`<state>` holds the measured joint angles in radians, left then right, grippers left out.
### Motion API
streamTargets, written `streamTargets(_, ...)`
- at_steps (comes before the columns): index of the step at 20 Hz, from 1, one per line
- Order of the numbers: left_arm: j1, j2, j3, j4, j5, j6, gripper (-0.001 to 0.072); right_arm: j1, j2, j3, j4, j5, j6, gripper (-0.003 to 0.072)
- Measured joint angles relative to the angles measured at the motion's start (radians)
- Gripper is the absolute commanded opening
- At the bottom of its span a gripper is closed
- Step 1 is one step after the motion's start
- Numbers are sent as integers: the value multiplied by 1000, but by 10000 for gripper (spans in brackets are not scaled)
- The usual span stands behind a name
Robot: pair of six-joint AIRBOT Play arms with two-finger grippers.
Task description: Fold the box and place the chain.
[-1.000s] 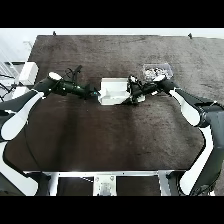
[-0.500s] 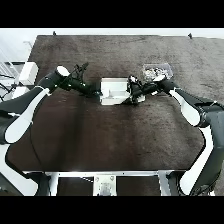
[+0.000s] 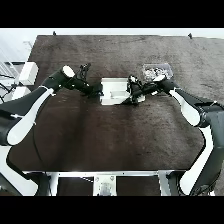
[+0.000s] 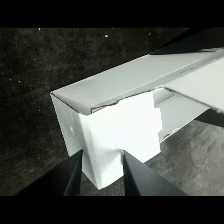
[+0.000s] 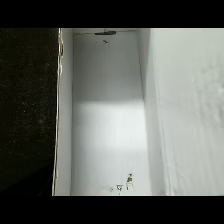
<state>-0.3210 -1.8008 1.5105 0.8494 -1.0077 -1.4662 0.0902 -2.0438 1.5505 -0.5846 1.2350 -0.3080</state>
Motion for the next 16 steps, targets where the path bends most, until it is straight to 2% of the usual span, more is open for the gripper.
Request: streamTargets(16,-116,-10,102,340,4,-352,319,0,0,0,0,-1,0,493)
